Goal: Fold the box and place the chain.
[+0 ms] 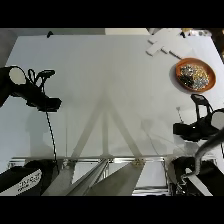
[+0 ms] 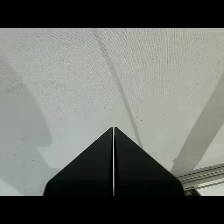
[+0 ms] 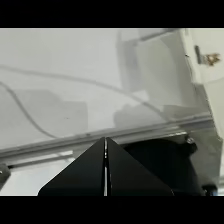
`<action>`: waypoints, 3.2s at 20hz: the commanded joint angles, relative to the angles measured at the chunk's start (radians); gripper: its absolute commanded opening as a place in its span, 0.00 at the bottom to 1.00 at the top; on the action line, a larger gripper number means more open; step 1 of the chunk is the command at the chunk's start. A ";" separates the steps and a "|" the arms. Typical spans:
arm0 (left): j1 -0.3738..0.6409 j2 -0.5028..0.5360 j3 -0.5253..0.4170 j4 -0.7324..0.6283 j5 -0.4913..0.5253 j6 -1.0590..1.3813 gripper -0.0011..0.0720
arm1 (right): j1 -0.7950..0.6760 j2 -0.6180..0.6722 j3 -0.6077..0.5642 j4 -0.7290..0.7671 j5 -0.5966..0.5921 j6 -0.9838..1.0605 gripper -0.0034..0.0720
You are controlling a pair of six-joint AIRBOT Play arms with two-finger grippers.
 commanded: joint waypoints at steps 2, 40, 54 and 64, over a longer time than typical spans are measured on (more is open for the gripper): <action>0.000 0.001 0.000 0.000 0.000 0.000 0.03 | -0.229 0.000 0.079 -0.054 0.114 -0.172 0.06; 0.000 0.001 0.000 -0.002 0.000 0.000 0.03 | -1.029 -1.050 0.688 -0.145 -0.130 -0.983 0.51; 0.000 0.001 0.000 -0.002 0.000 0.000 0.03 | -0.595 -0.754 0.526 0.317 -0.042 -1.073 0.06; 0.000 0.001 0.000 -0.002 0.000 0.000 0.03 | -0.168 -0.071 -0.101 0.786 -0.542 -0.985 0.06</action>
